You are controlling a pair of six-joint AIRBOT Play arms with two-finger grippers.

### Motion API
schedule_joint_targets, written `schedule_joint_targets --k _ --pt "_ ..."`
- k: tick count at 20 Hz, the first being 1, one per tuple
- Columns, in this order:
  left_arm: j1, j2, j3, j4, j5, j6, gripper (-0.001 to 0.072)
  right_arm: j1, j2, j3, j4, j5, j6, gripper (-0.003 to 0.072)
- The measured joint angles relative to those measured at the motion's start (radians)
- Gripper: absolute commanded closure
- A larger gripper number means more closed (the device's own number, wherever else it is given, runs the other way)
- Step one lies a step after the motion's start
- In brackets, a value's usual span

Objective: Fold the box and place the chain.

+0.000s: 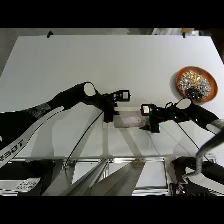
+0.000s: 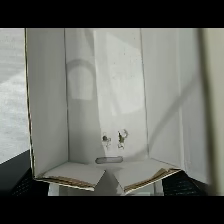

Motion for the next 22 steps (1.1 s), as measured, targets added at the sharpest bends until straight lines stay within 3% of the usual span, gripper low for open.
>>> schedule_joint_targets --k 2,5,9,22 --pt "0.0 0.0 0.0 0.0 0.0 0.0 0.0698 0.003 -0.005 0.0 0.006 -0.002 -0.004 0.0052" --pt "0.0 0.0 0.0 0.001 -0.002 0.0 0.0698 0.005 -0.011 0.0 0.009 -0.004 -0.008 0.0258" --pt "0.0 0.0 0.0 0.0 -0.001 0.0 0.0698 0.006 -0.014 0.0 0.002 -0.004 -0.008 0.0357" --pt "0.0 0.0 0.0 0.0 0.001 0.0 0.0698 0.007 -0.013 0.001 -0.008 0.002 -0.008 0.0345"
